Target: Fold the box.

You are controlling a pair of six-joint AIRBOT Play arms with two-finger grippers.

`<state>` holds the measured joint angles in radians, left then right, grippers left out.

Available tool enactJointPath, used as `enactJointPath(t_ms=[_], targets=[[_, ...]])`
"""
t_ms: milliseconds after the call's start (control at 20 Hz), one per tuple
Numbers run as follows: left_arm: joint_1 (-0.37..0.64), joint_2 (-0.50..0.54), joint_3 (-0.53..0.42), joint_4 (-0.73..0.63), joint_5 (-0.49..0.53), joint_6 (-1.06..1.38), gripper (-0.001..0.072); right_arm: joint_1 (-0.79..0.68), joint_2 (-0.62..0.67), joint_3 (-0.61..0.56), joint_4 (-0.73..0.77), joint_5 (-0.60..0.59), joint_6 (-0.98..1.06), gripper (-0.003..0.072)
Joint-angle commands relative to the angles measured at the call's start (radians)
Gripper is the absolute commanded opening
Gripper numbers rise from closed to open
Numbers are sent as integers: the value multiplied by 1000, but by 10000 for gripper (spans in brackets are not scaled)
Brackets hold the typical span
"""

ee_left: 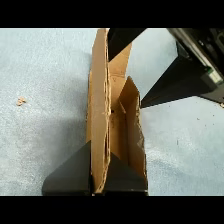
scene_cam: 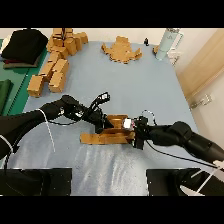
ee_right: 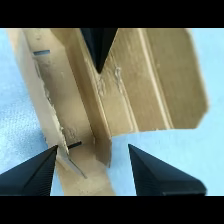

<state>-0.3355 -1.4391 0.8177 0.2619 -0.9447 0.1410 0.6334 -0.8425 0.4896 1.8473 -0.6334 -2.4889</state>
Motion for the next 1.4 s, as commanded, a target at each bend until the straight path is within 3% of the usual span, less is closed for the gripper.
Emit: enactJointPath(t_ms=[0, 100, 350, 1100, 1350], targets=[[0, 0, 1, 0, 0, 0, 12, -171, -93, 61, 355, -173, -434, 720], [0, 0, 1, 0, 0, 0, 12, -224, -190, 110, 387, -263, -510, 720], [0, 0, 1, 0, 1, 0, 12, -233, -313, 138, 387, -266, -513, 719], [0, 0, 1, 0, 0, 0, 12, -232, -308, 139, 378, -274, -512, 714], [0, 0, 1, 1, 0, 0, 12, -175, -252, 100, 347, -245, -512, 704]])
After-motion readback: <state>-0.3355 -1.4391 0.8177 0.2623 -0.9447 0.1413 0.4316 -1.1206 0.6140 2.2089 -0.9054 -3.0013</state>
